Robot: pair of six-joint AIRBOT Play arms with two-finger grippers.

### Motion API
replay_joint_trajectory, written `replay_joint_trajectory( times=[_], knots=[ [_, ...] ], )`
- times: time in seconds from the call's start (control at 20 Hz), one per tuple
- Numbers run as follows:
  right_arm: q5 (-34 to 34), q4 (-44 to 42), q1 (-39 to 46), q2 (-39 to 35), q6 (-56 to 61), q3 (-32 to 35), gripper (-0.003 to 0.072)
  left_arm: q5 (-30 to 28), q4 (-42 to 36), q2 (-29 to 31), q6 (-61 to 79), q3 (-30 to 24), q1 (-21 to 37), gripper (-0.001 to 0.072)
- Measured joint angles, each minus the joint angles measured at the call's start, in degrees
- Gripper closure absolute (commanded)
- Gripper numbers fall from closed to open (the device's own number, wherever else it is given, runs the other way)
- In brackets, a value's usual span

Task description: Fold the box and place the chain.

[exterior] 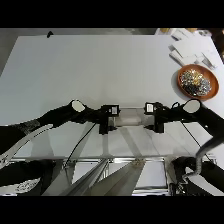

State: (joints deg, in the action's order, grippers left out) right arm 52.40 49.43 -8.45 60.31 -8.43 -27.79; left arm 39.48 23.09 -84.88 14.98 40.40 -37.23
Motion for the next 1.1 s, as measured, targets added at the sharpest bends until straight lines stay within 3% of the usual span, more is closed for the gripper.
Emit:
replay_joint_trajectory(
  times=[0.15,0.25,0.3,0.35,0.5,0.65,1.1],
  knots=[
    [2.0,4.6,0.0,-5.6,6.2,0.0,0.0070,0.0,0.0,0.0,0.0,0.0,0.0,0.0388],
    [3.0,5.3,0.0,-9.4,9.6,0.0,0.0297,0.1,0.0,0.0,0.0,0.0,0.0,0.0388],
    [3.6,4.8,0.0,-11.2,10.9,0.0,0.0447,0.1,0.0,0.0,0.0,0.0,0.0,0.0388],
    [4.3,3.7,0.0,-12.6,11.7,0.0,0.0669,0.1,0.0,0.0,0.0,0.0,0.0,0.0388],
    [7.3,-1.5,-0.3,-15.3,13.2,0.0,0.0670,0.2,0.0,0.0,0.0,0.0,0.0,0.0388],
    [5.4,-7.8,-2.0,-15.8,13.6,0.0,0.0670,0.2,0.0,0.0,0.0,0.0,0.0,0.0388],
    [-20.2,-23.3,-6.5,-0.3,16.8,0.0,0.0670,0.2,0.0,0.0,0.0,0.0,0.0,0.0388]
  ],
)
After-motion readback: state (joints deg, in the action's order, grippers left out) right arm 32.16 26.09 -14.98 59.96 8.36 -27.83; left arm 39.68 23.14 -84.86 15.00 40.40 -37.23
